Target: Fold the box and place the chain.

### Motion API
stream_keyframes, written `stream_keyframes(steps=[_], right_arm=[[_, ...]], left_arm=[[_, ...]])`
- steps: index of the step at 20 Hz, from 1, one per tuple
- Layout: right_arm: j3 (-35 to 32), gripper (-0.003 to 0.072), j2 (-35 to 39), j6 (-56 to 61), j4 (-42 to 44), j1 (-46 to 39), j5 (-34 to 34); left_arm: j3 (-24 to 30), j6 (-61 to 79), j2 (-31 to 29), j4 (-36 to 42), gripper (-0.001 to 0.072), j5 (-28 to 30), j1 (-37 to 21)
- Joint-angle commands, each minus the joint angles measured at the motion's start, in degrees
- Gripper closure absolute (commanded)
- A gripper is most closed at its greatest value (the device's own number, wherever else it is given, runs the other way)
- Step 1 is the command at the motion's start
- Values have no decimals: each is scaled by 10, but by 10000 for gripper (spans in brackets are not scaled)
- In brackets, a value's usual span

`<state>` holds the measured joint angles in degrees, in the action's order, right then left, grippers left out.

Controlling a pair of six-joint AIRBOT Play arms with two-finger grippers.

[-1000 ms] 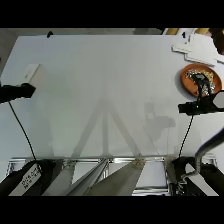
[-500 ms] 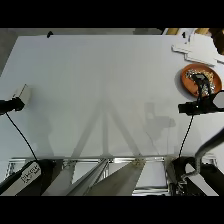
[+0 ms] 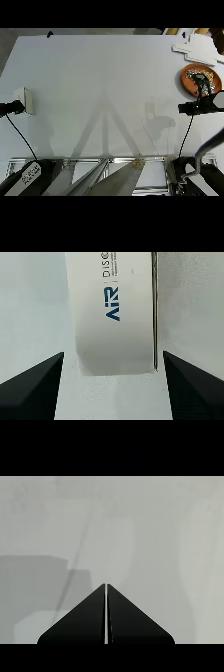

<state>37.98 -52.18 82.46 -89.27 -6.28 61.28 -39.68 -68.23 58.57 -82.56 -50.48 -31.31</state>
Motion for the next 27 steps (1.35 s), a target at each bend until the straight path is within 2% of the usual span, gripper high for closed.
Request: stream_keyframes(steps=[1,5,7,8,10,11,12,15,18,27], right_arm=[[0,665,0,0,0,0,0],[0,665,0,0,0,0,0],[0,665,0,0,0,0,0],[0,665,0,0,0,0,0],[0,665,0,0,0,0,0],[0,665,0,0,0,0,0],[0,665,0,0,0,0,0],[0,665,0,0,0,0,0],[0,665,0,0,0,0,0],[0,665,0,0,0,0,0]], left_arm=[[0,0,-63,-5,2,-3,17],[0,-9,-171,-7,4,-4,54],[0,-31,-214,-6,6,-23,80],[0,-40,-230,-7,55,-39,93],[0,-42,-253,-7,409,-74,115],[0,-42,-261,-7,549,-95,124],[0,-42,-266,-7,610,-119,131],[0,-44,-271,-7,705,-200,134],[0,-89,-271,-17,706,-229,134],[1,-94,-269,-29,699,-221,134]])
